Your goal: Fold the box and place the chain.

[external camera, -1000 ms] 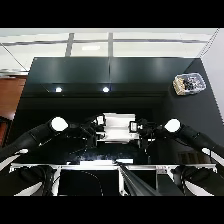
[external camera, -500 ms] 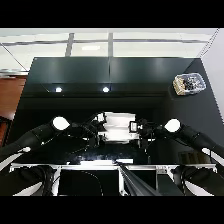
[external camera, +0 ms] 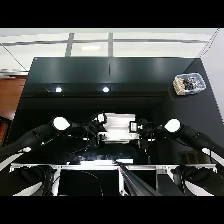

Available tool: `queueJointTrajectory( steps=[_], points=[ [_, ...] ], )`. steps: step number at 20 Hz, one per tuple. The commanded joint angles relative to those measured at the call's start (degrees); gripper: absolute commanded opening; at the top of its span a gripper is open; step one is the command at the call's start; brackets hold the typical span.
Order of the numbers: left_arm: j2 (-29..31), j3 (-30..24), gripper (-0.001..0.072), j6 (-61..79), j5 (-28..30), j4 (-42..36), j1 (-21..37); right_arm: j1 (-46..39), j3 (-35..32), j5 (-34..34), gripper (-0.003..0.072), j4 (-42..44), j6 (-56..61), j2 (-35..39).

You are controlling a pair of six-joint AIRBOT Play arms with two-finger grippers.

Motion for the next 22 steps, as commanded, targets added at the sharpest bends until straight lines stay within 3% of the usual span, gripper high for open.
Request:
queueJointTrajectory(
  steps=[1, 3, 5, 7, 9, 13, 14, 18, 22],
  points=[
    [0.79, 0.11, 0.0028, -0.26, 0.50, 1.81, 0.81, 0.02, 0.00, -0.04, 0.0409, 0.02, 0.04, -0.04],
    [3.37, 0.20, 0.0024, -6.60, 0.22, 6.43, 2.82, 0.02, 0.00, -0.04, 0.0409, 0.02, 0.04, -0.04],
    [7.65, 0.35, 0.0025, -23.52, -1.01, 12.35, 7.32, 0.02, 0.00, -0.04, 0.0409, 0.02, 0.04, -0.04],
    [12.04, 0.44, 0.0025, -40.44, -5.84, 19.41, 14.99, 0.02, 0.00, -0.04, 0.0409, 0.02, 0.04, -0.04],
    [14.53, 0.39, 0.0024, -47.56, -10.73, 22.71, 23.17, 0.02, 0.00, -0.04, 0.0409, 0.02, 0.04, -0.04],
    [12.28, 0.28, 0.0024, -79.67, -18.75, 28.48, 37.07, 0.02, 0.00, -0.04, 0.0409, 0.02, 0.04, -0.04],
    [10.93, 0.22, 0.0025, -81.70, -20.90, 29.33, 39.19, 0.02, 0.00, -0.04, 0.0409, 0.02, 0.04, -0.04],
    [4.81, -1.11, 0.0026, -76.02, -28.22, 20.98, 39.67, 0.02, 0.00, -0.04, 0.0409, 0.02, 0.04, -0.04],
    [0.35, -3.65, 0.0025, -75.47, -23.93, 14.36, 33.09, 0.02, 0.00, -0.04, 0.0409, 0.02, 0.04, -0.04]
  ],
)
